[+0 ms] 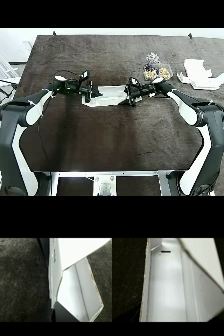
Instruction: Fold the box and place the chain.
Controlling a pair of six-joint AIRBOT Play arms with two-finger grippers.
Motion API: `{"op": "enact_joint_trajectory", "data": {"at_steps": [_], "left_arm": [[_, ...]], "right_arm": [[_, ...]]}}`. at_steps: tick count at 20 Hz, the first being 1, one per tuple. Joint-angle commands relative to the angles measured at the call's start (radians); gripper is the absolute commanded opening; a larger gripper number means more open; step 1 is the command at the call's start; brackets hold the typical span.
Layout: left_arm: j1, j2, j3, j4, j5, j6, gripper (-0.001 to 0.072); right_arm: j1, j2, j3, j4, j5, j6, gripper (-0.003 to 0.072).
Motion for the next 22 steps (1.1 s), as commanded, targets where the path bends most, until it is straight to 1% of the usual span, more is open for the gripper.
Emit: {"op": "enact_joint_trajectory", "data": {"at_steps": [1,11,13,14,15,16,18,20,22], "left_arm": [[0.0,0.0,0.001,0.0,0.0,0.0,0.002],[0.0,0.0,0.001,-0.008,-0.008,-0.005,0.002],[0.0,0.0,0.001,-0.031,-0.013,-0.004,0.0025],[0.0,0.0,0.001,-0.043,-0.016,-0.004,0.0252],[0.0,0.0,0.001,-0.056,-0.02,-0.004,0.0429],[0.0,0.004,0.003,-0.059,-0.026,-0.004,0.0417],[0.004,0.014,0.003,-0.061,-0.034,-0.005,0.0418],[0.022,0.015,0.022,-0.06,-0.078,-0.009,0.0418],[0.047,0.014,0.04,-0.06,-0.158,-0.011,0.0418]], "right_arm": [[0.001,-0.001,0.0,0.0,0.0,0.0,0.0589],[0.001,-0.001,0.0,0.0,0.0,0.0,0.0589],[0.001,-0.001,0.0,0.0,0.0,0.0,0.0589],[0.001,-0.001,0.0,0.0,0.0,0.0,0.0589],[0.001,-0.001,0.0,0.0,0.0,0.0,0.0589],[0.001,-0.001,0.0,0.0,0.0,0.0,0.0589],[0.001,-0.001,0.0,0.0,0.0,0.0,0.0589],[0.001,-0.001,0.0,0.0,0.0,0.0,0.0589],[0.001,-0.001,0.0,0.0,0.0,0.0,0.0589]]}}
